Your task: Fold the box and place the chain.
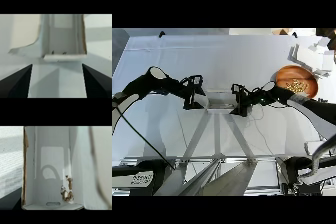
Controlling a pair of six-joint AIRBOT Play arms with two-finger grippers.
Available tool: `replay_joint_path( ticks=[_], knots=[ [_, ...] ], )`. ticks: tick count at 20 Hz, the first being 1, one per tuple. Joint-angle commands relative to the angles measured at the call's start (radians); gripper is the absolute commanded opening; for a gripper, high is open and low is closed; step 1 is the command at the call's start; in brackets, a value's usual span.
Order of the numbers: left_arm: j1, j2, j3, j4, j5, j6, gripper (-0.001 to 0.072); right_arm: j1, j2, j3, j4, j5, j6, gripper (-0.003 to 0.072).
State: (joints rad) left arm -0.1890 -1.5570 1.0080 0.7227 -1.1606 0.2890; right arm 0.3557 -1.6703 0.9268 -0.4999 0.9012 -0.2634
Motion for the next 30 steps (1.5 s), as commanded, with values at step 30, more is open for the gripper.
replay_joint_path(
  ticks=[30],
  knots=[
    [-0.05, -0.172, 0.0, -0.119, 0.072, 0.009, 0.0697, 0.0, 0.0, 0.001, 0.0, 0.0, 0.0, 0.0495]
  ],
)
